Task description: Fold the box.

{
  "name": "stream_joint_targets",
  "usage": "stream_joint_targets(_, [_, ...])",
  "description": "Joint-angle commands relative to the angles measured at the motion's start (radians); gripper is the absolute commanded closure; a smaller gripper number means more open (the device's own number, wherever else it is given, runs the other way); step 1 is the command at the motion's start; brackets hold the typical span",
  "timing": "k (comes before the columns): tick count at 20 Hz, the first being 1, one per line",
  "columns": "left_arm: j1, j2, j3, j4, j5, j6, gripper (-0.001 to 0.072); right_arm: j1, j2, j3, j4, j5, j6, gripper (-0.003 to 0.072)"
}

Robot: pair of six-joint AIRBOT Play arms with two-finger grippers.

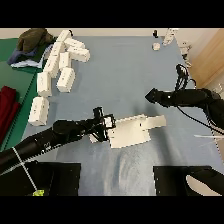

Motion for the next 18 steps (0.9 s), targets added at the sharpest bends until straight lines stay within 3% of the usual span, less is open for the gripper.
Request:
stream_joint_targets(1, [0.068, -0.013, 0.038, 0.147, -0.182, -0.211, 0.0699, 0.000, 0.000, 0.001, 0.004, 0.000, 0.000, 0.0117])
stream_joint_targets(4, [0.202, -0.069, 0.120, 0.523, -0.449, -0.540, 0.0698, 0.000, 0.000, 0.001, 0.010, 0.000, 0.000, 0.0118])
stream_joint_targets(6, [0.260, -0.119, 0.190, 0.612, -0.573, -0.600, 0.0697, 0.001, -0.001, 0.001, 0.009, 0.000, 0.000, 0.0118])
stream_joint_targets(8, [0.281, -0.178, 0.259, 0.615, -0.651, -0.600, 0.0697, 0.001, 0.000, 0.001, 0.010, 0.000, 0.000, 0.0118])
stream_joint_targets(12, [0.279, -0.266, 0.310, 0.607, -0.667, -0.600, 0.0696, 0.001, 0.000, 0.001, 0.011, 0.000, 0.000, 0.0118])
stream_joint_targets(18, [0.279, -0.279, 0.302, 0.607, -0.667, -0.600, 0.0695, 0.001, -0.010, 0.001, 0.011, 0.000, 0.000, 0.0118])
